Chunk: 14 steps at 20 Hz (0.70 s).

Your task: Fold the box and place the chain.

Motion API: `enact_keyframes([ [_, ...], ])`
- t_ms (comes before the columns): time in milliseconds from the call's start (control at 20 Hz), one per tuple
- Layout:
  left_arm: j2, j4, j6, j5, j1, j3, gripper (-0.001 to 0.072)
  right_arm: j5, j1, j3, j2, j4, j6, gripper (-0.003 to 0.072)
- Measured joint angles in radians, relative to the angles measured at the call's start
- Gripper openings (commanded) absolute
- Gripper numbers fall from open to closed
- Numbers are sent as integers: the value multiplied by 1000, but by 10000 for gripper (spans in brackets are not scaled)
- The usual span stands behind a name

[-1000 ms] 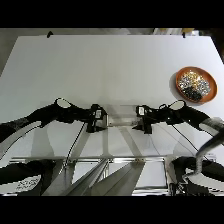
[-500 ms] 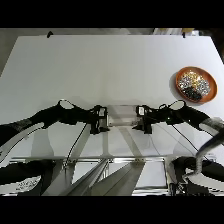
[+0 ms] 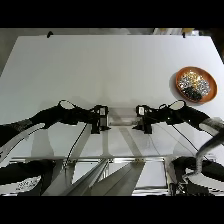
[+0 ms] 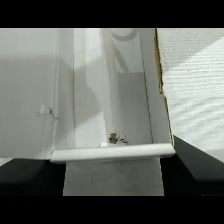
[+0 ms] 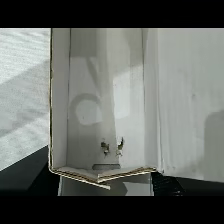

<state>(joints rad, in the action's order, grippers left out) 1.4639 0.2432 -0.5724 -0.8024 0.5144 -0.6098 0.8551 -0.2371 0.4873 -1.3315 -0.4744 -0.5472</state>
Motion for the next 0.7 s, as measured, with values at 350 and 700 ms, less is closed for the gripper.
enact_keyframes([
  [350, 0, -2, 1, 3, 0, 0, 250, 0, 0, 0, 0, 0, 0, 379],
  [700, 0, -3, 1, 5, 0, 0, 250, 1, 0, 0, 0, 1, -1, 421],
])
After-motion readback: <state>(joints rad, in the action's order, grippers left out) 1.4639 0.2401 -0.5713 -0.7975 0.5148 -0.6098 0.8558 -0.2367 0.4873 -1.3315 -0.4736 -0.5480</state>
